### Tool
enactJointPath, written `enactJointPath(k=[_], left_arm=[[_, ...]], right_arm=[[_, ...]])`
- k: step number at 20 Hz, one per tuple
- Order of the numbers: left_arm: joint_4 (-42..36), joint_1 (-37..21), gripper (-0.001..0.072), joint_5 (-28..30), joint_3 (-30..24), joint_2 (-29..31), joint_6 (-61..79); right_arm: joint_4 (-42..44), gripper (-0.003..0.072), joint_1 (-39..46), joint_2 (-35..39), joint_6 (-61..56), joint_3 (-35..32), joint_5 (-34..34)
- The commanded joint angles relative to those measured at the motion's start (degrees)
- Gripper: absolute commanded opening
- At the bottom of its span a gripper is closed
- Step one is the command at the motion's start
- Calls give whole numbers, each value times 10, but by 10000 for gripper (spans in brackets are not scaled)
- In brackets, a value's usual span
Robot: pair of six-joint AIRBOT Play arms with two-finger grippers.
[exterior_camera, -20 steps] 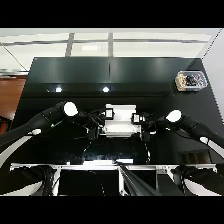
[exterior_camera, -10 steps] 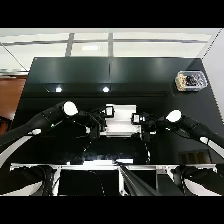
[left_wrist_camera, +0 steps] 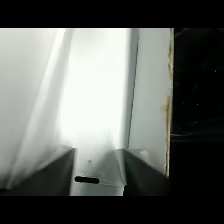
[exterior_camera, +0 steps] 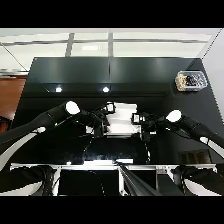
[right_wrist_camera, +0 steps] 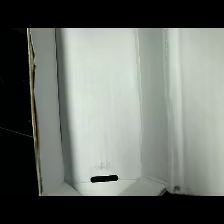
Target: Fold the box and place the chain.
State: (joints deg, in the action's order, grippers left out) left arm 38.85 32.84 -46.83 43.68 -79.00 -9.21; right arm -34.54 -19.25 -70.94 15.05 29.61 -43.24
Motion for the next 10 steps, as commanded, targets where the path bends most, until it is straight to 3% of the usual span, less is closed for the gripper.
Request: enactJointPath(k=[1, 2, 3, 4, 5, 6, 8, 10], left_arm=[[-3, 0, 371, -4, 0, -3, 0], [-3, 0, 183, -13, 1, -3, 0], [-4, 0, 255, -15, 0, -3, 0], [-4, 0, 375, -17, 0, -3, 0], [-2, 0, 294, -19, 1, -3, 0], [14, -3, 33, -37, 8, -3, -1], [84, -10, 27, -76, 33, 2, -94], [201, -22, 26, -94, 52, 31, -226]], right_arm=[[0, 228, 0, 0, 0, 0, 0], [0, 228, 0, 0, 0, 0, 0], [0, 228, 0, 0, 0, 0, 0], [0, 228, 0, 0, 0, 0, 0], [0, 228, 0, 0, 0, 0, 0], [0, 227, 0, 0, 0, 0, 0], [0, 228, 0, 0, 0, 0, 0], [0, 227, 0, 0, 0, 0, 0]])
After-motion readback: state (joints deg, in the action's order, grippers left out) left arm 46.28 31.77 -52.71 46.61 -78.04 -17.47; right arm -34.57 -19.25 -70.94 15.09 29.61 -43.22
